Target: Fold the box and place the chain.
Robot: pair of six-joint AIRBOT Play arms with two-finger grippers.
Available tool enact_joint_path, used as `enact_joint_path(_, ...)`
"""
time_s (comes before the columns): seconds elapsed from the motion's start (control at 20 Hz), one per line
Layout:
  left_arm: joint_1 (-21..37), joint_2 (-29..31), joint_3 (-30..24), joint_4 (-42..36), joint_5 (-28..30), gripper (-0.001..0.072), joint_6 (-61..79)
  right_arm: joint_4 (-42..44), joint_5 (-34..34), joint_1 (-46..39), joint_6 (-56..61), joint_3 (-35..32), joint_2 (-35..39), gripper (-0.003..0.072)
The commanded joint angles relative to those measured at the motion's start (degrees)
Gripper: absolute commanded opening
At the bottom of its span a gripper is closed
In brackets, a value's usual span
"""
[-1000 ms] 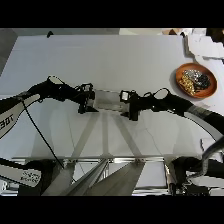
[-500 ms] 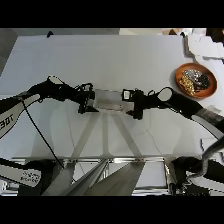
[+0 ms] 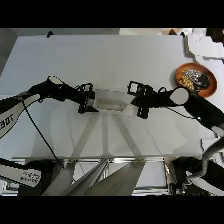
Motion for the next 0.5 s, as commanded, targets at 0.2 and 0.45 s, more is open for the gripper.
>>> enact_joint_path(0.2,0.02,0.02,-0.02,0.02,0.00,0.0338,-0.02,19.69,-6.08,0.15,-1.66,0.07,-0.59,0.0002)
enact_joint_path(0.45,0.02,0.02,-0.02,0.02,0.00,0.0338,-0.02,28.33,-10.97,0.11,-4.24,0.09,-7.63,0.0003)
